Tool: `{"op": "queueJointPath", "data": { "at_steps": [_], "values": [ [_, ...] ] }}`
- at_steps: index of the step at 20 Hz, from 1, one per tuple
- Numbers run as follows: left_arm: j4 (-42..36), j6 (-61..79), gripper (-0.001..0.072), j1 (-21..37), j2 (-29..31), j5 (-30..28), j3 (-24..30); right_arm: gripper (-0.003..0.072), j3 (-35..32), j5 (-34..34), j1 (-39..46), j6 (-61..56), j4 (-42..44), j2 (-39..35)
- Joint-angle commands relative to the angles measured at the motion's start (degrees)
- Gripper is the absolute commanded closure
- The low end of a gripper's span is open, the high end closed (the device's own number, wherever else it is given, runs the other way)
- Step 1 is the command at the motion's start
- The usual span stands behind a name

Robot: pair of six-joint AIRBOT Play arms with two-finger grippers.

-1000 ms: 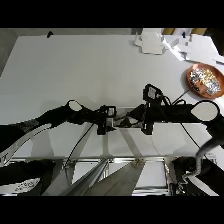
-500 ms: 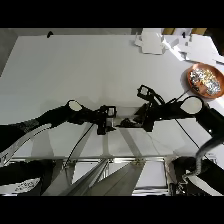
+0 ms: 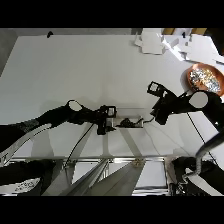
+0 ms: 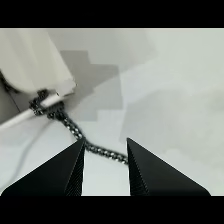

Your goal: Fold the box and place the chain.

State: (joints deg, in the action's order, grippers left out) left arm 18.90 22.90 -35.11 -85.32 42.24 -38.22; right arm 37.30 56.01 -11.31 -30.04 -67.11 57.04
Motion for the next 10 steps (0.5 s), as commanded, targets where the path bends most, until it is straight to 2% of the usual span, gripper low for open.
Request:
{"op": "queueJointPath", "data": {
  "at_steps": [1, 4, 10],
  "values": [
    [0.0, 0.0, 0.0602, 0.0, 0.0, 0.0, 0.0, 0.0436, -1.7, -0.2, 0.5, 5.4, -3.2, 2.3],
    [0.0, 0.0, 0.0602, 0.0, 0.0, 0.0, 0.0, 0.0474, -2.8, -0.7, 0.5, 8.3, -2.9, 4.8],
    [0.0, 0.0, 0.0602, 0.0, 0.0, 0.0, 0.0, 0.0474, -5.0, -3.0, 0.5, 14.3, -0.9, 7.1]
  ]
}}
